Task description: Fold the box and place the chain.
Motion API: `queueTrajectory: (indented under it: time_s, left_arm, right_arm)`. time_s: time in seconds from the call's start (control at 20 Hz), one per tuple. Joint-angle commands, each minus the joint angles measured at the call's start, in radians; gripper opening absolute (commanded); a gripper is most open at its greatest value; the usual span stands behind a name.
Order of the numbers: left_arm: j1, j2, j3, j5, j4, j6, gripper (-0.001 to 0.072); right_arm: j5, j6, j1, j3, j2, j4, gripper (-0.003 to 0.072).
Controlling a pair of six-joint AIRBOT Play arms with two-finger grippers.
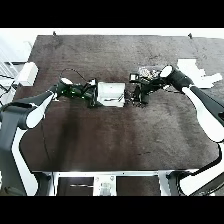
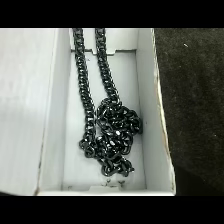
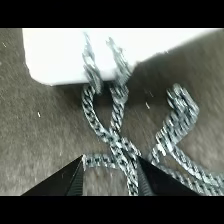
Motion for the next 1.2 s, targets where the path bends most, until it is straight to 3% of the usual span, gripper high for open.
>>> queueTrajectory:
  time_s: [0.0,0.55,0.7,0.8,0.85,1.15]
  left_arm:
    - [0.000,0.000,0.000,0.000,0.000,0.000,0.0543]
    - [0.000,0.000,0.000,-0.001,0.000,0.000,0.0542]
    - [0.000,0.000,0.000,-0.001,0.000,0.000,0.0543]
    - [0.000,0.000,0.000,-0.001,0.000,0.000,0.0542]
    - [0.000,0.000,0.000,-0.001,0.000,0.000,0.0543]
    - [0.000,0.000,0.000,-0.001,0.000,0.000,0.0542]
  right_arm:
    - [-0.011,-0.067,0.008,0.013,-0.036,0.029,0.0367]
    - [-0.011,-0.072,0.006,0.025,-0.097,0.017,0.0353]
    - [-0.012,-0.068,0.006,0.025,-0.109,-0.037,0.0241]
    - [-0.010,-0.059,0.006,0.029,-0.108,-0.060,0.0051]
    - [-0.010,-0.037,0.007,0.037,-0.105,-0.062,0.0012]
    - [0.097,0.072,0.022,0.124,0.008,0.002,0.0011]
